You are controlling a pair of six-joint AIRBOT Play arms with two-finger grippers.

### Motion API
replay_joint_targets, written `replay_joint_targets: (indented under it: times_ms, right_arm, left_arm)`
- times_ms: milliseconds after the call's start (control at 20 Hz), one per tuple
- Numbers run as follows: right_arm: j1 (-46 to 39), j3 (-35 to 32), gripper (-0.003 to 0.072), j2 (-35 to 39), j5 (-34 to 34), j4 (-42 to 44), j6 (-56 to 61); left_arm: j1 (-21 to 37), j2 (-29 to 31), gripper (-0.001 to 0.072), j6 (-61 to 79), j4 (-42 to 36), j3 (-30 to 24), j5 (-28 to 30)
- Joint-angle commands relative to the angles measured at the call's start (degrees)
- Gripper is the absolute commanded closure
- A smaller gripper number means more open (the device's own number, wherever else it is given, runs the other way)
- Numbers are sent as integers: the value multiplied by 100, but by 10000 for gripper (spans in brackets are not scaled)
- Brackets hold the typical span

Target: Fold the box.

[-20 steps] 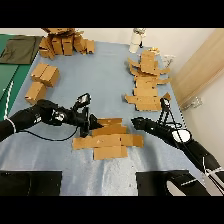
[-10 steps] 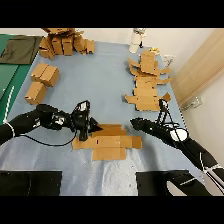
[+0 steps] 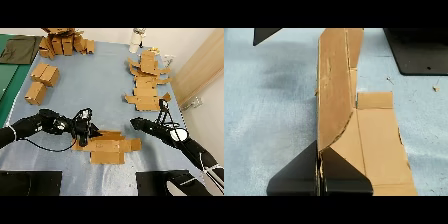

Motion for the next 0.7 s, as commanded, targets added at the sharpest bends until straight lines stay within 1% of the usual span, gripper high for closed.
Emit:
replay_joint_targets:
  times_ms: [0, 350, 650]
  right_arm:
    - [0, 4, 401, -4, 0, 13, -4]
    - [0, 4, 401, -4, 26, -4, -61]
    - [0, 4, 401, -4, 114, -4, -66]
  left_arm:
    - [-7, -9, 698, -4, 7, -15, 48]
    - [-7, -9, 698, -26, 9, -15, 48]
    - [-7, -9, 698, -179, 157, -15, 46]
